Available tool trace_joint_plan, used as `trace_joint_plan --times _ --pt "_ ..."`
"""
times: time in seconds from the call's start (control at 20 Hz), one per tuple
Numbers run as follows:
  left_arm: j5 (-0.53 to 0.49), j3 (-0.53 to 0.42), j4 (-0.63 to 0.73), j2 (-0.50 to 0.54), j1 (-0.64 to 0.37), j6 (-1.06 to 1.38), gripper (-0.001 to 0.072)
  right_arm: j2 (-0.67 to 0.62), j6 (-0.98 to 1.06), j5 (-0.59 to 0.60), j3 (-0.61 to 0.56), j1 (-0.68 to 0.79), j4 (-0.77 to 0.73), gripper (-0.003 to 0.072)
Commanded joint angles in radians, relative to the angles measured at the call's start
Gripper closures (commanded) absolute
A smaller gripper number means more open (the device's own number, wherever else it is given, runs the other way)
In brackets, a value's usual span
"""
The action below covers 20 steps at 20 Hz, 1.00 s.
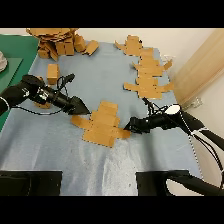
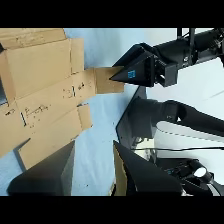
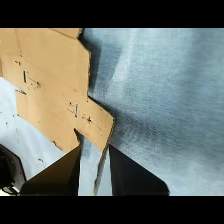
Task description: Fold the box.
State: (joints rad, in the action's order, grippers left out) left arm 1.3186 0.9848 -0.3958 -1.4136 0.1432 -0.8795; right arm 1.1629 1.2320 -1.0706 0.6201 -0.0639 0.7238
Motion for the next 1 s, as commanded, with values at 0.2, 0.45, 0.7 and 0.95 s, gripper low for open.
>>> trace_joint_plan --times 0.2,0.45,0.7,0.95 --pt "-0.002 0.000 0.000 0.000 0.000 0.000 0.0356 0.054 -0.042 0.034 -0.067 0.000 -0.055 0.0405" --pt "-0.003 0.000 0.000 0.000 0.000 0.000 0.0356 0.053 -0.134 0.066 -0.067 0.000 -0.230 0.0405" --pt "-0.019 0.000 0.000 0.000 0.001 0.000 0.0356 0.058 -0.133 0.070 -0.067 -0.011 -0.216 0.0427" --pt "-0.017 0.001 0.008 0.000 0.001 -0.001 0.0356 0.111 -0.136 0.110 -0.067 -0.099 -0.190 0.0640"
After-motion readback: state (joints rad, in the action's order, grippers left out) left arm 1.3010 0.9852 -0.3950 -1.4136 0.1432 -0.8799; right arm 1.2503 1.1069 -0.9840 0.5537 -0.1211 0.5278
